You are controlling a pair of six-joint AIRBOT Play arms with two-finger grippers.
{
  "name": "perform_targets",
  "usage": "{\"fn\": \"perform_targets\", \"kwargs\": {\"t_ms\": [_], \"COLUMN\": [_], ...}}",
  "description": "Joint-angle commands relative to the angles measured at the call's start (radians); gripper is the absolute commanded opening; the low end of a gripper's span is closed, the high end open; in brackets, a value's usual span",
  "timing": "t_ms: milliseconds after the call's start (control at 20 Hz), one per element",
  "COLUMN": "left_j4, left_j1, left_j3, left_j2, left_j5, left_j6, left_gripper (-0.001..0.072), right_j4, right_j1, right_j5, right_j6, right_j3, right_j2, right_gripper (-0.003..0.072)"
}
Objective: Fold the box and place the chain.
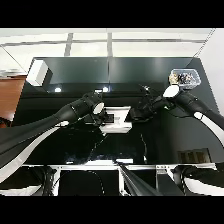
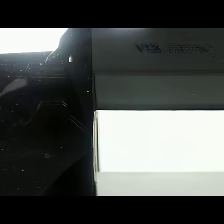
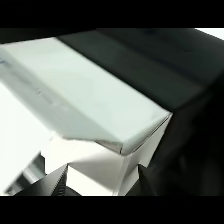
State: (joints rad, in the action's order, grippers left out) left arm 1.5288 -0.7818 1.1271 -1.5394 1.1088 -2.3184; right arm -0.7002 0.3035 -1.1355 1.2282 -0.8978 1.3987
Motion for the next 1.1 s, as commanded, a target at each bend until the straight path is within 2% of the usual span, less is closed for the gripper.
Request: {"fn": "perform_targets", "kwargs": {"t_ms": [0,150,350,400,450,500,800,1000,1050], "left_j4": [0.000,0.000,0.000,0.000,0.001,0.000,0.000,0.000,0.000], "left_j1": [0.000,0.000,0.000,0.000,0.000,0.000,0.000,0.000,0.000], "left_j3": [0.000,0.000,0.000,0.000,0.000,0.000,0.000,0.000,0.000], "left_j2": [0.000,0.000,0.000,0.000,0.000,0.000,0.000,0.000,0.000], "left_j5": [0.000,0.000,-0.001,-0.001,-0.001,-0.001,-0.001,-0.001,0.000], "left_j6": [0.000,0.000,0.000,0.000,0.000,0.000,0.000,0.000,0.000], "left_gripper": [0.0030,0.0030,0.0030,0.0030,0.0030,0.0030,0.0030,0.0030,0.0030], "right_j4": [-0.122,-0.220,-0.434,-0.495,-0.550,-0.587,-0.761,-0.770,-0.770], "right_j1": [0.088,0.147,0.244,0.270,0.295,0.316,0.391,0.391,0.391], "right_j5": [0.102,0.170,0.224,0.221,0.206,0.193,0.134,0.081,0.079], "right_j6": [0.155,0.279,0.497,0.557,0.609,0.656,0.911,0.949,0.953], "right_j3": [-0.027,-0.029,-0.034,-0.042,-0.056,-0.071,-0.123,-0.123,-0.123], "right_j2": [0.000,0.000,0.001,0.003,0.008,0.014,0.031,0.042,0.043], "right_gripper": [0.0479,0.0478,0.0477,0.0475,0.0392,0.0368,0.0360,0.0359,0.0320]}}
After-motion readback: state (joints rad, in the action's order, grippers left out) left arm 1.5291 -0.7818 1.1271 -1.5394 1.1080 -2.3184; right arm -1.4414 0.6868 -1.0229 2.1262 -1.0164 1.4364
